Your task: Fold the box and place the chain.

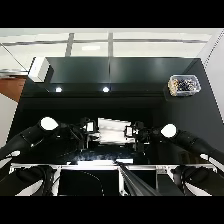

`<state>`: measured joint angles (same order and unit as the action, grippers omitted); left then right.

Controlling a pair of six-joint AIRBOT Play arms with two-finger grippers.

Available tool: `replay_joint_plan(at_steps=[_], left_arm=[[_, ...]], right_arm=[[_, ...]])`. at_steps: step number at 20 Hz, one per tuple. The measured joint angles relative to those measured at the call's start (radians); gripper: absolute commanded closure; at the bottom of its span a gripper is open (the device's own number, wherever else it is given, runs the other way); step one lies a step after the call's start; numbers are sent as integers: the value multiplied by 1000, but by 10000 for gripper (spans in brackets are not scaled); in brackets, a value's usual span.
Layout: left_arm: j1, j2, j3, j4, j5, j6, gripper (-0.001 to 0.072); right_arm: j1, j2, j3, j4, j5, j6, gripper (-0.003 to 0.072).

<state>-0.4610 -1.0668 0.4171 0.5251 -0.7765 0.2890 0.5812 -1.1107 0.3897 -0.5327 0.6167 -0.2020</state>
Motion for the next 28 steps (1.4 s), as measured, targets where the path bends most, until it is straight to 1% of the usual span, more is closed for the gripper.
replay_joint_plan(at_steps=[1, 14, 28], left_arm=[[-5, 0, 0, -3, 5, -2, 564], [-19, -51, 0, -56, 18, -34, 564], [-20, -59, 0, -96, 11, -32, 564]], right_arm=[[0, 0, 0, 0, 0, 0, 272], [0, 0, 0, 0, 0, 0, 272], [0, 0, 0, 0, 0, 0, 272]])
